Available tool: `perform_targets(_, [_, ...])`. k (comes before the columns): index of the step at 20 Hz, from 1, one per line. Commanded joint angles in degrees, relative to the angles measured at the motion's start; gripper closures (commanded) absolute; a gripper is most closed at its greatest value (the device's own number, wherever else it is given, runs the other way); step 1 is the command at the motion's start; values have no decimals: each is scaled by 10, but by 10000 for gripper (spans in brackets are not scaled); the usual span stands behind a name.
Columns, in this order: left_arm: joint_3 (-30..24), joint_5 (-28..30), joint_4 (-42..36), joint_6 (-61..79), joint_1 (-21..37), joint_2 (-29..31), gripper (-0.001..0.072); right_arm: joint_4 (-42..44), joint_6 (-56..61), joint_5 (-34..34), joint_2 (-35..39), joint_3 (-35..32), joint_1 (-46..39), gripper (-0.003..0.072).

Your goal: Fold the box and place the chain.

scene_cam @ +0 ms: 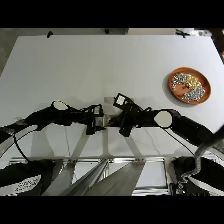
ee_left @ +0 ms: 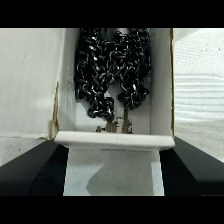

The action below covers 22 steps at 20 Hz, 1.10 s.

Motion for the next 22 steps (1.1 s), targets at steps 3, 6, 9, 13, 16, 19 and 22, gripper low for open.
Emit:
perform_targets(3, [0,0,0,0,0,0,440,16,1,-26,-23,0,7,589])
perform_targets(6, [0,0,0,0,0,0,440,17,11,-22,-23,0,7,508])
perform_targets(9, [0,0,0,0,0,0,440,21,12,-16,-23,0,7,508])
perform_targets(13, [0,0,0,0,0,0,440,30,33,12,-7,3,7,508])
perform_targets(16, [0,0,0,0,0,0,440,29,64,38,26,14,-4,508])
perform_targets(19, [0,0,0,0,0,0,440,29,91,70,72,26,-40,509])
perform_targets(22, [0,0,0,0,0,0,440,24,92,123,114,30,-92,509])
